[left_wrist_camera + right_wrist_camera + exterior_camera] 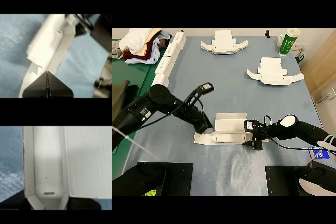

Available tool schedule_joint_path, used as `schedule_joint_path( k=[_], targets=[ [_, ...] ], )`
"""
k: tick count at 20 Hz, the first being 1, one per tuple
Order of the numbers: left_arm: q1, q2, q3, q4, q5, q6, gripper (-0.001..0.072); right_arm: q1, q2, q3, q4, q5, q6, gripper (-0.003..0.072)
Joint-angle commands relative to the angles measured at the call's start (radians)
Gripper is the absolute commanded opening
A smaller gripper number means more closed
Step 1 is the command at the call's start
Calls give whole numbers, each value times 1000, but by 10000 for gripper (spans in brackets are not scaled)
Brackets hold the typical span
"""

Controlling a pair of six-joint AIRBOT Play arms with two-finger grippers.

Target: Fold the box.

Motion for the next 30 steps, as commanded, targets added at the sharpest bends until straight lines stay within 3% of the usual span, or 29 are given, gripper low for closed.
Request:
schedule_joint_path(
  k=[1,2,3,7,13,14,15,16,18,19,20,21,26,27,29,30],
  targets=[
    [-59,62,-58,93,-5,214,83,0,1,0,1,1,1,442],
    [-55,59,-79,90,19,222,438,0,1,0,1,1,1,442],
    [-30,58,-117,68,77,250,699,0,1,0,1,1,1,442],
    [61,58,-265,2,201,528,699,0,1,0,1,1,1,442],
    [27,-59,-304,-194,282,758,697,0,1,0,1,1,1,442],
    [11,-72,-304,-217,288,764,640,0,1,0,1,1,1,442],
    [-5,-81,-304,-231,291,780,456,0,1,0,1,1,1,442],
    [-21,-85,-304,-240,301,801,347,0,1,0,1,1,1,442],
    [-46,-92,-304,-272,350,808,214,0,1,0,1,1,1,442],
    [-59,-93,-304,-292,369,808,186,0,1,0,1,1,1,442],
    [-72,-93,-304,-306,376,809,53,0,1,0,1,1,1,442],
    [-86,-93,-304,-316,379,809,46,0,1,0,1,1,1,442],
    [-133,-127,-304,-384,417,814,49,0,1,0,1,1,1,442],
    [-132,-129,-304,-380,417,807,85,0,1,0,1,1,1,442],
    [-130,-128,-305,-378,415,803,605,0,1,0,1,1,1,442],
    [-127,-128,-305,-377,414,803,650,0,1,0,1,1,1,442]
  ],
)
